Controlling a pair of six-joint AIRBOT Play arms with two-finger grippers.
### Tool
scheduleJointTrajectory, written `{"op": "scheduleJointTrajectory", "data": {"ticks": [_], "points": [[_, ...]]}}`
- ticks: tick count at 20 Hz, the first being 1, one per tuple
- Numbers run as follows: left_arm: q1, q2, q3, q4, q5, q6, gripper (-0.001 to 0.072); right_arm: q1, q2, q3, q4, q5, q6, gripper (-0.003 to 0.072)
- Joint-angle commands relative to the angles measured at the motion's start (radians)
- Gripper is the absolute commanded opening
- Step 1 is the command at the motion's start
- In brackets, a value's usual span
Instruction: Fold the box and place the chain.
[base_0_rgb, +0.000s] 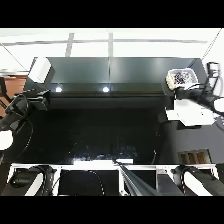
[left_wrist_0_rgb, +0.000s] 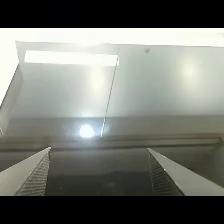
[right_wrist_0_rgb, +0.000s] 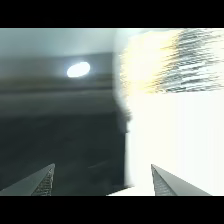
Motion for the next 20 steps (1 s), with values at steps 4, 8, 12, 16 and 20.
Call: {"op": "scheduleJointTrajectory", "data": {"ticks": [4, 8, 12, 16, 20], "points": [[-0.001, -0.035, 0.0, -0.011, -0.17, -0.006, 0.0718, -0.515, -0.263, 0.365, -0.341, 0.19, 0.26, 0.0717], [-0.001, -0.053, 0.0, -0.086, -0.261, -0.019, 0.0718, -0.696, -0.483, 0.602, -0.296, 0.51, 0.152, 0.0715], [-0.001, -0.073, 0.0, -0.122, -0.272, -0.019, 0.0717, -0.716, -0.693, 0.774, -0.1, 0.901, -0.201, 0.071], [-0.001, -0.074, 0.0, -0.122, -0.271, -0.019, 0.0715, -0.663, -0.742, 0.775, -0.145, 0.856, -0.292, 0.0708], [-0.001, -0.074, 0.0, -0.122, -0.271, -0.019, 0.0714, -0.642, -0.759, 0.775, -0.184, 0.849, -0.295, 0.0475]]}}
